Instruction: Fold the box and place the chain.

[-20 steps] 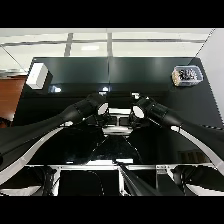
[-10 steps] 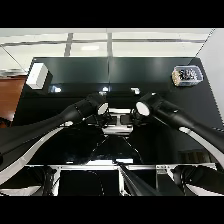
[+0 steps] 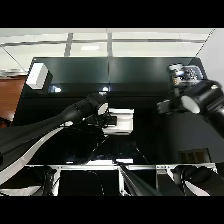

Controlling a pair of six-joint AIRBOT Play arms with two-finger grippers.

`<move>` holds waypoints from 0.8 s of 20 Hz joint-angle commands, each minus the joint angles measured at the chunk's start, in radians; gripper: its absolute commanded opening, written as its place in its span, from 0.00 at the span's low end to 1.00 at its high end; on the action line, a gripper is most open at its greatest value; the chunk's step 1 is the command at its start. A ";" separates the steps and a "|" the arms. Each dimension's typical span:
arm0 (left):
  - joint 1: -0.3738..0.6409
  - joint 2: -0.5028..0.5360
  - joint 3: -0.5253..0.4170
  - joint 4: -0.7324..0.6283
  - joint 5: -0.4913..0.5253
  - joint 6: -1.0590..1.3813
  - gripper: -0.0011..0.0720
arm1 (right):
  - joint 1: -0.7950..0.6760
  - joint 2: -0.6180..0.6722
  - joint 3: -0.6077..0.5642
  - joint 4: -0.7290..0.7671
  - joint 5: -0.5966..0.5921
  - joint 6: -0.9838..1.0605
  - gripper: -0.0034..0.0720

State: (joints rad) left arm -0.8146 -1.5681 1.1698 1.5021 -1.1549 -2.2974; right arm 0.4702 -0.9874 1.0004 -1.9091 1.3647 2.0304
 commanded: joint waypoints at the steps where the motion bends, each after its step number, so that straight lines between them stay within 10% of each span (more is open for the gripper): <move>1: 0.000 0.000 0.000 0.000 -0.003 0.000 0.06 | -0.242 0.016 -0.077 -0.132 -0.258 0.038 0.92; 6: 0.000 0.000 0.000 0.001 -0.002 0.000 0.06 | -0.534 -0.223 0.046 0.127 -0.497 0.034 1.00; 13: 0.000 0.000 0.000 0.000 -0.002 0.000 0.06 | -0.656 -0.818 0.717 0.329 -0.253 0.006 1.00; 16: 0.000 0.000 0.000 0.001 -0.002 0.001 0.06 | -0.674 -0.978 0.888 0.367 -0.190 -0.002 0.83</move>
